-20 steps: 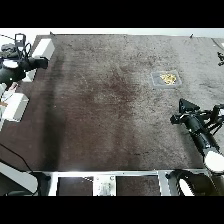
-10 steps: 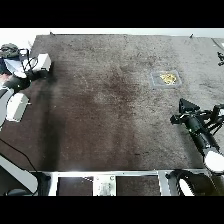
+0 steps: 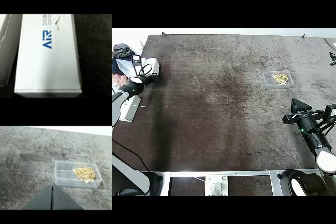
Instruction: Fold the box and place the chain.
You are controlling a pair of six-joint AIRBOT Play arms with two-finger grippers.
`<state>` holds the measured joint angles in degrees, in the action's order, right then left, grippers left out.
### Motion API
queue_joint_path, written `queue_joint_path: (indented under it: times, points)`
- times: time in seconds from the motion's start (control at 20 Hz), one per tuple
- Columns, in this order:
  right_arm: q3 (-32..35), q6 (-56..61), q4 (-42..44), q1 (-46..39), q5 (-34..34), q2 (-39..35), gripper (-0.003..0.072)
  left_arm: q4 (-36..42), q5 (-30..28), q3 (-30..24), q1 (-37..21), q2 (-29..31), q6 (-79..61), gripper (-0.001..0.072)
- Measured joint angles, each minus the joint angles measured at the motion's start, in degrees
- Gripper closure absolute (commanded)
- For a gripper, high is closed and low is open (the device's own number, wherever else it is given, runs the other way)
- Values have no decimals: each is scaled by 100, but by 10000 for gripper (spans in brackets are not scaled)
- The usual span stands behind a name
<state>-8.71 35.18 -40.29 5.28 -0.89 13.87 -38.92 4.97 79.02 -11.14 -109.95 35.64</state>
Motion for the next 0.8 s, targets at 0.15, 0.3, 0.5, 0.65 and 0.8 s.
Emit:
queue_joint_path:
  times: [0.15,0.3,0.5,0.65,0.8]
  points:
    - [0,2,0,-2,-118,0,674,-2,136,-9,-4,-4,-280,272]
    - [0,0,2,0,-334,0,674,-37,365,15,0,-4,-584,-11]
    - [0,0,22,0,-809,0,674,-17,549,162,0,42,-772,-11]
    - [0,2,17,0,-1298,0,674,-13,752,286,-11,63,-813,-11]
    - [0,0,15,0,-1849,0,675,-13,1097,476,-13,138,-706,-11]
